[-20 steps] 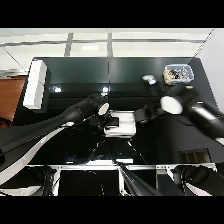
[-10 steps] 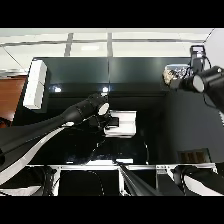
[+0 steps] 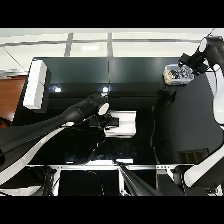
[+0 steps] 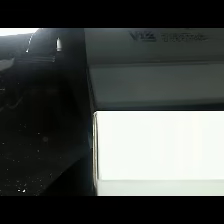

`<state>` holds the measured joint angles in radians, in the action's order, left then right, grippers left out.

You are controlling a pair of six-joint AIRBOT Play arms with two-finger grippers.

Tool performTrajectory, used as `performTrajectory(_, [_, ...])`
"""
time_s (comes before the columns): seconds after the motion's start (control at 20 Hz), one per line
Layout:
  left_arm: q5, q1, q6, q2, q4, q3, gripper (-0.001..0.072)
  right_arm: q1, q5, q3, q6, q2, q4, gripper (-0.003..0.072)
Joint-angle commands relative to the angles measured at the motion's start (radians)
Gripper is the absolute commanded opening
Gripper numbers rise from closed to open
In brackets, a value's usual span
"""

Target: Fold the box and place the chain.

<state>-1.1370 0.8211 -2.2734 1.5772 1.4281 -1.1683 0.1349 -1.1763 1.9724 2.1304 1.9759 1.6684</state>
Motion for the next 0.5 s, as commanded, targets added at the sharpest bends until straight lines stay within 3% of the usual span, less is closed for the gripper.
performTrajectory(0.0, [-0.002,-0.001,0.0,0.0,0.0,-0.001,0.003,0.034,-0.033,0.129,0.13,0.133,-0.031,0.072])
performTrajectory(0.35, [-0.002,-0.001,0.0,0.0,-0.001,-0.001,0.003,0.068,0.039,0.129,0.159,0.185,-0.094,0.072])
performTrajectory(0.45, [-0.002,-0.001,0.0,0.0,-0.001,-0.001,0.003,0.067,0.076,0.128,0.158,0.194,-0.124,0.0546])
